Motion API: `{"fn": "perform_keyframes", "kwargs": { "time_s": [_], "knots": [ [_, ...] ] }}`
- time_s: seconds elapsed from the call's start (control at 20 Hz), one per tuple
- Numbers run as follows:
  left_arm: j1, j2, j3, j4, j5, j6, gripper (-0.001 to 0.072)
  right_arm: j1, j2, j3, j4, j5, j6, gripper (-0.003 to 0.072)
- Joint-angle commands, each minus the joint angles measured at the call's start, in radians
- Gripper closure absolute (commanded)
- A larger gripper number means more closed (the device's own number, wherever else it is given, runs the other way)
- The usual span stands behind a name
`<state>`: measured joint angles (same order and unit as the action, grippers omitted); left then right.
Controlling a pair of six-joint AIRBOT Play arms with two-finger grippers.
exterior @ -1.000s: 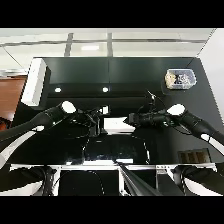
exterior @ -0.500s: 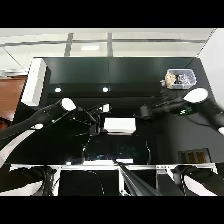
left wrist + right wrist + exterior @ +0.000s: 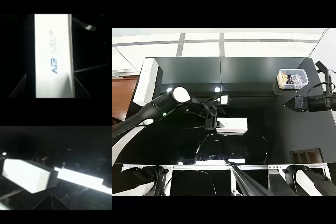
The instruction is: Fold the box and place the chain.
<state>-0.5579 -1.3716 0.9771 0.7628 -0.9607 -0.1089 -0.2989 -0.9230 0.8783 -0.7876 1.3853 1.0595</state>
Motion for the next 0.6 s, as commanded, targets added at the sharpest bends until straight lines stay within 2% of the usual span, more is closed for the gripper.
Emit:
{"fn": "perform_keyframes", "kwargs": {
  "time_s": [0.0,0.15,0.3,0.55],
  "knots": [
    [-0.062,-0.073,0.117,0.029,-0.010,-0.138,-0.0004,-0.036,0.010,-0.011,-0.034,-0.038,-0.002,0.0672],
    [-0.111,-0.150,0.176,0.029,-0.014,-0.217,-0.0004,-0.036,0.010,-0.032,-0.035,-0.047,-0.005,0.0672],
    [-0.123,-0.193,0.181,0.051,-0.056,-0.266,-0.0004,-0.036,0.010,-0.066,-0.035,-0.042,-0.034,0.0672],
    [-0.125,-0.203,0.181,0.044,-0.071,-0.266,-0.0003,-0.036,0.010,-0.103,-0.038,-0.043,-0.047,0.0672]
  ]
}}
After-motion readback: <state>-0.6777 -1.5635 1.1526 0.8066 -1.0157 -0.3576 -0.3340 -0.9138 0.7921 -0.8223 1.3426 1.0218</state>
